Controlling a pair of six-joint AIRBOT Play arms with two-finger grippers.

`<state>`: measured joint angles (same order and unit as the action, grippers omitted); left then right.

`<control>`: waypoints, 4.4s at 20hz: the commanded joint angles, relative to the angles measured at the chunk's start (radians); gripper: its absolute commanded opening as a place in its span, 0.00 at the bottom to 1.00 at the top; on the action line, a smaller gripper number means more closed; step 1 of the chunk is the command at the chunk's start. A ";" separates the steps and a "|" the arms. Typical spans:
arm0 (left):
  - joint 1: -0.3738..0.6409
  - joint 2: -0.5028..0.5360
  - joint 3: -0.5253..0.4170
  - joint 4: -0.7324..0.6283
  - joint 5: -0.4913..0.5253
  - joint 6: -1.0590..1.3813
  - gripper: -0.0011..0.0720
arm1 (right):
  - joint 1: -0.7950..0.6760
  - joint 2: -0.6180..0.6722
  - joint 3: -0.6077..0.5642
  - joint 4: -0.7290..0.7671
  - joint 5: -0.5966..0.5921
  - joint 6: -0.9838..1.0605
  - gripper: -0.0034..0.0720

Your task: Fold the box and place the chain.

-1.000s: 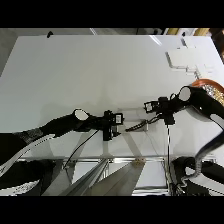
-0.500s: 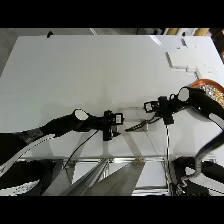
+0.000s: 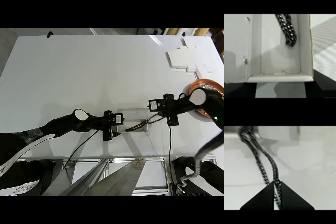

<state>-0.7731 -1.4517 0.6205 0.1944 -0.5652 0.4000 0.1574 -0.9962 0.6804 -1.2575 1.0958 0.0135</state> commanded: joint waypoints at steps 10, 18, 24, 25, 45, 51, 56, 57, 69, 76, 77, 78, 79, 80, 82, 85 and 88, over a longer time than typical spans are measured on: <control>0.000 0.001 0.000 0.000 0.000 0.000 0.29 | 0.370 0.225 -0.001 0.353 -0.051 0.121 0.07; 0.000 0.001 0.000 0.000 0.000 0.000 0.29 | 0.527 0.099 -0.001 0.263 -0.237 0.291 0.07; 0.000 0.001 0.000 0.001 0.000 0.000 0.29 | 0.512 0.089 -0.001 0.154 -0.248 0.356 0.37; 0.000 0.001 0.000 0.000 0.000 0.000 0.29 | 0.498 0.115 -0.001 0.152 -0.240 0.354 0.37; 0.000 0.001 0.000 0.000 0.000 0.000 0.29 | 0.051 -0.117 -0.108 0.111 -0.094 -0.053 0.25; 0.000 0.001 0.000 0.000 0.000 0.000 0.29 | 0.051 -0.149 -0.108 0.165 -0.099 -0.134 0.12; 0.000 0.001 0.000 0.000 0.000 0.000 0.29 | 0.051 -0.074 -0.108 0.035 -0.056 0.040 0.07; 0.000 0.001 0.000 0.000 0.000 0.000 0.29 | 0.051 -0.035 -0.108 0.030 -0.053 0.073 0.07; 0.000 0.001 0.000 0.000 0.000 0.000 0.29 | 0.539 0.191 -0.109 0.323 -0.346 0.226 0.07; 0.000 0.001 0.000 0.000 0.000 0.000 0.29 | 0.633 0.058 -0.109 0.264 -0.472 0.347 0.07; 0.000 0.001 0.000 0.000 0.000 0.000 0.29 | 0.633 0.055 -0.109 0.244 -0.472 0.357 0.11; 0.000 0.001 0.000 0.000 0.000 0.000 0.29 | 0.632 0.056 -0.109 0.231 -0.475 0.357 0.18; 0.000 0.001 0.000 0.000 0.000 0.000 0.29 | 0.632 0.061 -0.109 0.221 -0.480 0.357 0.21; 0.000 0.001 0.000 0.000 0.000 0.000 0.29 | 0.632 0.076 -0.109 0.200 -0.481 0.357 0.21; 0.000 0.001 0.000 0.000 0.000 0.000 0.29 | 0.615 0.122 -0.109 0.138 -0.475 0.358 0.21; 0.000 0.001 0.000 0.000 0.000 0.000 0.29 | 0.462 0.218 -0.109 0.097 -0.391 0.385 0.21; 0.000 0.001 0.000 0.000 0.000 0.000 0.29 | 0.260 0.270 -0.109 0.011 -0.233 0.351 0.22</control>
<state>-0.7731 -1.4517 0.6205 0.1947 -0.5652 0.3996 0.5655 -0.7769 0.5713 -1.1610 0.7322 0.3843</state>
